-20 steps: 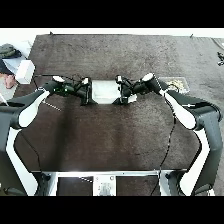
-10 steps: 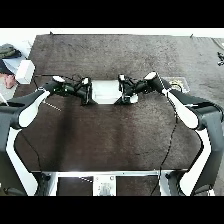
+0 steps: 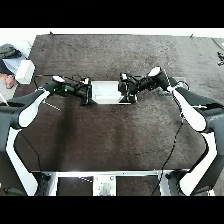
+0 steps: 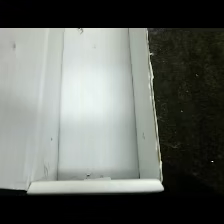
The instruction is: Fold the box and place the chain.
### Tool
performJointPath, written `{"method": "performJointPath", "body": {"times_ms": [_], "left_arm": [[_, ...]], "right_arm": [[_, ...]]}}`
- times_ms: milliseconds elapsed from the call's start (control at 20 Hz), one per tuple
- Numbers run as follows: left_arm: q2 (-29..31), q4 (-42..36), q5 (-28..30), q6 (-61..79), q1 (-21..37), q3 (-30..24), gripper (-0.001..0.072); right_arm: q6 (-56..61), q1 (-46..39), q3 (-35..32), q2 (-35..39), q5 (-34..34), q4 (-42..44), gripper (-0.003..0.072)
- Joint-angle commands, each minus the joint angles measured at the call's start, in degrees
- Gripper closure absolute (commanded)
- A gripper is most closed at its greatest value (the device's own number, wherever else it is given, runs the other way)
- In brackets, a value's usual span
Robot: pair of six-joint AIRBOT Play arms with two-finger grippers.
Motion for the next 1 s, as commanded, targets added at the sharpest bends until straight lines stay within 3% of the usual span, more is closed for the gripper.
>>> {"method": "performJointPath", "body": {"times_ms": [0, 250, 300, 350, 400, 450, 500, 750, 950], "left_arm": [[0.02, 0.04, -0.35, 0.07, 0.02, 0.04, 0.0506], [0.02, 0.09, -0.28, 0.07, 0.02, 0.04, 0.0506], [0.02, 0.09, -0.28, 0.04, 0.00, 0.04, 0.0506], [0.02, 0.07, -0.31, 0.04, 0.00, 0.04, 0.0506], [0.02, 0.07, -0.28, 0.04, 0.04, 0.04, 0.0506], [0.02, 0.07, -0.33, 0.04, 0.17, 0.04, 0.0506], [0.02, 0.07, -0.33, 0.02, 0.17, 0.04, 0.0506], [0.02, 0.09, -0.35, 0.00, 0.17, 0.04, 0.0506], [0.02, 0.07, -0.35, -0.02, 0.17, 0.04, 0.0506]], "right_arm": [[2.82, -1.29, 0.04, 1.27, -0.46, -2.62, 0.0082], [5.60, -3.89, 0.04, 4.61, 0.31, 2.43, 0.0086], [5.60, -3.89, 0.04, 4.63, 1.36, 4.26, 0.0143], [5.60, -3.72, 0.00, 4.59, 3.10, 5.86, 0.0325], [5.60, -3.26, -0.09, 4.52, 4.15, 6.99, 0.0460], [5.60, -2.56, -0.07, 4.52, 4.37, 7.58, 0.0584], [5.57, -1.77, -0.09, 4.52, 4.35, 8.44, 0.0651], [5.60, 2.14, -0.09, 4.15, -3.17, 17.59, 0.0655], [5.90, 2.97, -0.13, 3.13, -9.51, 18.58, 0.0655]]}}
